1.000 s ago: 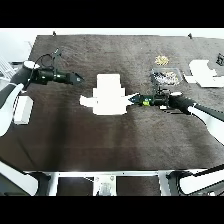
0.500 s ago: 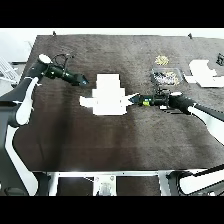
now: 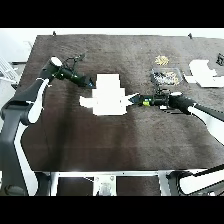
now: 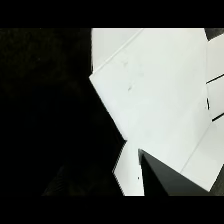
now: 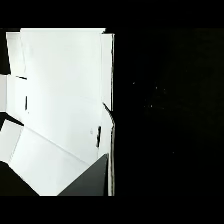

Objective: Fold the box and place the chain.

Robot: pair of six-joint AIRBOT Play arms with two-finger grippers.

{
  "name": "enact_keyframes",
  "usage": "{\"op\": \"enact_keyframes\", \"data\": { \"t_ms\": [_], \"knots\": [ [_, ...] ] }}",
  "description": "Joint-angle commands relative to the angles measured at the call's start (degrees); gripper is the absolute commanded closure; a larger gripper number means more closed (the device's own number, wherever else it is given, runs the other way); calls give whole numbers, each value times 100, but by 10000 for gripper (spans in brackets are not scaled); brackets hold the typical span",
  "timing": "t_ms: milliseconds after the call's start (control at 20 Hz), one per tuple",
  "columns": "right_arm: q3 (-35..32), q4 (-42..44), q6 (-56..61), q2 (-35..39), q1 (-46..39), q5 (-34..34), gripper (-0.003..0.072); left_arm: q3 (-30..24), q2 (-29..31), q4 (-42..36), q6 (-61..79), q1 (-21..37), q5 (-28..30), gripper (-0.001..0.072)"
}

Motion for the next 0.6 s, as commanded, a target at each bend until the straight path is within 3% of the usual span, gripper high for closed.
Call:
{"op": "enact_keyframes", "data": {
  "t_ms": [0,250,550],
  "knots": [
    [4,2,-2,0,-2,0,683,39,-72,-66,116,-20,-149,221],
    [4,2,0,0,-2,0,682,35,-74,-651,304,-20,-570,220],
    [4,2,2,0,-2,0,682,13,-157,-682,297,-20,-706,221]
  ]
}}
